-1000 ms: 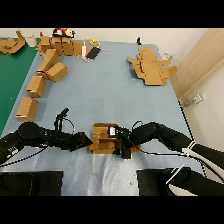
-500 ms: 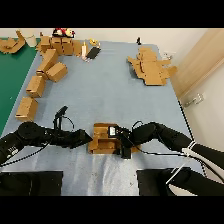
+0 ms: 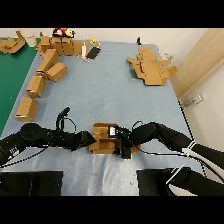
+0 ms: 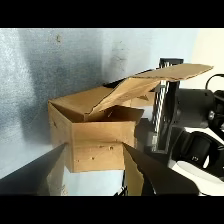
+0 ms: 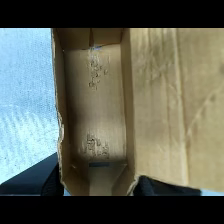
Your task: Fold the box.
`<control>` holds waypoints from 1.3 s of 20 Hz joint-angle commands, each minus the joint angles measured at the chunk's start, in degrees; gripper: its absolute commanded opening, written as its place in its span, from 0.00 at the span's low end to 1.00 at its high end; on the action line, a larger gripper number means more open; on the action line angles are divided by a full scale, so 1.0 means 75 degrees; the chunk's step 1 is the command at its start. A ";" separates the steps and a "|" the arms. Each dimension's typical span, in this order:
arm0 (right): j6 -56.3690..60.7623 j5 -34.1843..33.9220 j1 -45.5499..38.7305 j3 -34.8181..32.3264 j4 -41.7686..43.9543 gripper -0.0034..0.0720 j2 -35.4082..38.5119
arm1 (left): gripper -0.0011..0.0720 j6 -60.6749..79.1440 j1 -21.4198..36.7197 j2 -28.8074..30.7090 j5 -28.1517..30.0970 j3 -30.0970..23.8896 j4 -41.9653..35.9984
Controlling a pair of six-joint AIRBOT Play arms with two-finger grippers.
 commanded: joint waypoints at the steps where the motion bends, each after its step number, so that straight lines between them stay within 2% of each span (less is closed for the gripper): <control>1: 0.0000 0.0003 0.0000 -0.0003 0.0003 0.64 0.0000 | 0.79 -0.0248 -0.0321 -0.0067 0.0251 0.0070 0.0093; 3: 0.0000 0.0003 0.0000 -0.0003 0.0003 0.64 0.0000 | 0.78 -0.0758 -0.0522 -0.0169 0.0254 0.0210 0.0557; 7: 0.0000 0.0003 0.0000 -0.0003 0.0003 0.64 0.0000 | 0.78 -0.2687 -0.0950 -0.0408 0.0227 0.0606 0.2661; 9: 0.0000 0.0003 0.0000 -0.0003 0.0003 0.64 0.0000 | 0.78 -0.3185 -0.1070 -0.0533 0.0248 0.0758 0.3040; 19: 0.0000 0.0003 0.0000 -0.0003 0.0003 0.64 0.0000 | 0.78 -0.3401 -0.1425 -0.1580 0.0326 0.1451 0.3042; 26: 0.0003 0.0003 0.0000 -0.0003 0.0003 0.64 0.0000 | 0.78 -0.3643 -0.1428 -0.1655 0.0469 0.1475 0.3156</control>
